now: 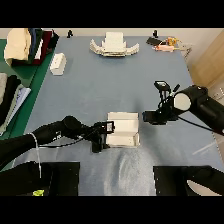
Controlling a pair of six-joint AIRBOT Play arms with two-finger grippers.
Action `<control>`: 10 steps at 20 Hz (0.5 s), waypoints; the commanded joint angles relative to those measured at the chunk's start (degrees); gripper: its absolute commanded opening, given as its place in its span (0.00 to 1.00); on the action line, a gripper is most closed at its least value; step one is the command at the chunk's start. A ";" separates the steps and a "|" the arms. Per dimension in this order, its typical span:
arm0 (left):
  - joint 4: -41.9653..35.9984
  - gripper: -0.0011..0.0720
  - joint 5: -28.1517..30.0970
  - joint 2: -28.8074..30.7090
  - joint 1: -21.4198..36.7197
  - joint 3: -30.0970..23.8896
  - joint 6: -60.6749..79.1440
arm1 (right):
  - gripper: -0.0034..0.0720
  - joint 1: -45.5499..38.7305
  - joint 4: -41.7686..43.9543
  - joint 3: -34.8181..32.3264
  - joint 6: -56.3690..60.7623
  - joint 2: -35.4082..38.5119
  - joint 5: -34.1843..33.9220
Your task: Fold the box.
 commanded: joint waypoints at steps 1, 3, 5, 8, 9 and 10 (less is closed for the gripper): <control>0.00 0.49 0.02 -0.02 0.02 0.07 0.00 | 0.15 -11.45 19.63 0.02 -21.42 -8.28 -1.75; 0.02 0.49 0.02 -0.02 0.02 0.07 0.00 | 0.15 -14.36 30.73 0.02 -30.16 -13.81 -0.90; 0.00 0.49 0.02 -0.02 0.02 0.07 0.00 | 0.15 -15.15 39.93 0.02 -36.28 -18.25 1.66; 0.02 0.49 0.02 -0.02 0.02 0.07 0.00 | 0.15 -15.13 45.68 0.02 -37.27 -21.81 4.35; 0.02 0.49 0.02 -0.02 0.02 0.07 0.00 | 0.15 -15.13 45.99 0.02 -37.62 -21.97 4.26; 0.00 0.49 0.02 -0.02 0.02 0.07 0.00 | 0.15 -15.13 46.66 0.02 -38.25 -21.94 4.31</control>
